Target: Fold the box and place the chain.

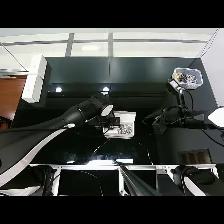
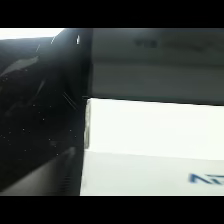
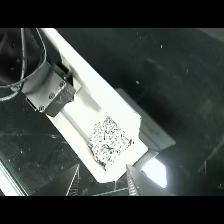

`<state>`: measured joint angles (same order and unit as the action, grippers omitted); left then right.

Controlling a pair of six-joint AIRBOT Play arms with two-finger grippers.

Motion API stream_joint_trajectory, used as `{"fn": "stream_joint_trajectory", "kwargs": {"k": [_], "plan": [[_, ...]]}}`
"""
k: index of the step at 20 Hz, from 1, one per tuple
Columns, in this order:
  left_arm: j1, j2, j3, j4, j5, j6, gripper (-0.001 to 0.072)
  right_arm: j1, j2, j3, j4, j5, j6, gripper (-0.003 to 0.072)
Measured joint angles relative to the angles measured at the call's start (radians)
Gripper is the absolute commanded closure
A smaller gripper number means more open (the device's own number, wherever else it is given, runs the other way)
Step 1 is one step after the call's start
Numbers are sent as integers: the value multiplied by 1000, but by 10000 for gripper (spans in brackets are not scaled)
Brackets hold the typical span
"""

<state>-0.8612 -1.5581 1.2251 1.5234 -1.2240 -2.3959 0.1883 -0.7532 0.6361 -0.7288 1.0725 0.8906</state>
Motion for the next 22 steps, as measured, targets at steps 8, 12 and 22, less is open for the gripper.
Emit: {"fn": "stream_joint_trajectory", "kwargs": {"k": [8, 12, 22], "plan": [[24, 118, 94, 123, -213, 320, 220, -23, 0, 1, -8, 21, 11, 330], [161, 312, -35, 114, -156, 540, 220, -120, 4, 1, -40, 47, 57, 330], [575, 571, -562, -754, 309, 1908, 3, -372, 6, 1, -76, 201, 85, 330]]}}
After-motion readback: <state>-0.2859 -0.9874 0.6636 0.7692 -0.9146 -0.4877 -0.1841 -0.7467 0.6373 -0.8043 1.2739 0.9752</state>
